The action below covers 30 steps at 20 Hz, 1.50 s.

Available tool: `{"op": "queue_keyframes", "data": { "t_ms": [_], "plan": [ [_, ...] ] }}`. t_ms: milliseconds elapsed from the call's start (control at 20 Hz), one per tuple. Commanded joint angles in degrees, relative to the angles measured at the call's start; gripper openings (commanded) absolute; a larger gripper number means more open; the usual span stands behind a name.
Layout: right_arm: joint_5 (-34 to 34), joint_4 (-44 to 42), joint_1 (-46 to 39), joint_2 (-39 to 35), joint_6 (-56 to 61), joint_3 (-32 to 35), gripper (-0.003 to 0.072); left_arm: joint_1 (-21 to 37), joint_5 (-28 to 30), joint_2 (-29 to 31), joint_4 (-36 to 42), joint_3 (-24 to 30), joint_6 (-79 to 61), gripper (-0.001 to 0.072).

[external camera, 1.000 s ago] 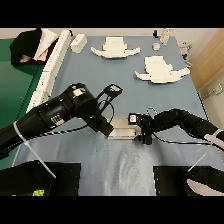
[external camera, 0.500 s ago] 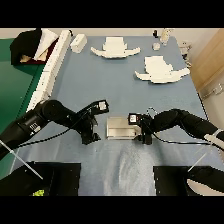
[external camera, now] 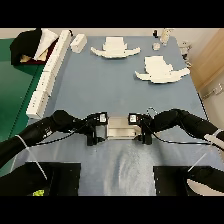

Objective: Fold the box.

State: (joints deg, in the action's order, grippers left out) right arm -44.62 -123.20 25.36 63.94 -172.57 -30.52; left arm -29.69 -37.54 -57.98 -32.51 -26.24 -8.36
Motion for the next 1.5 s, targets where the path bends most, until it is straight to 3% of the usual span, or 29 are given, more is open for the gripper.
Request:
{"op": "queue_keyframes", "data": {
  "t_ms": [0,500,850,1050,1450],
  "plan": [
    [0.0,0.0,0.0,0.0,0.0,0.0,0.0521,0.0,1.0,-3.1,7.6,0.1,-9.0,0.0687],
    [0.0,0.0,0.0,0.0,0.0,0.0,0.0521,-0.8,1.2,-10.0,14.6,-1.7,-15.2,0.0687],
    [0.0,0.0,0.0,0.0,0.0,0.0,0.0521,-2.0,3.4,-10.8,12.8,-2.1,-14.0,0.0686],
    [0.0,0.0,0.0,0.0,0.0,0.0,0.0521,-2.9,4.5,-11.1,8.1,-2.4,-9.7,0.0686],
    [0.0,0.0,0.0,0.0,0.0,0.0,0.0521,-3.6,4.5,-12.1,8.5,-3.6,-9.8,0.0684]
  ]
}}
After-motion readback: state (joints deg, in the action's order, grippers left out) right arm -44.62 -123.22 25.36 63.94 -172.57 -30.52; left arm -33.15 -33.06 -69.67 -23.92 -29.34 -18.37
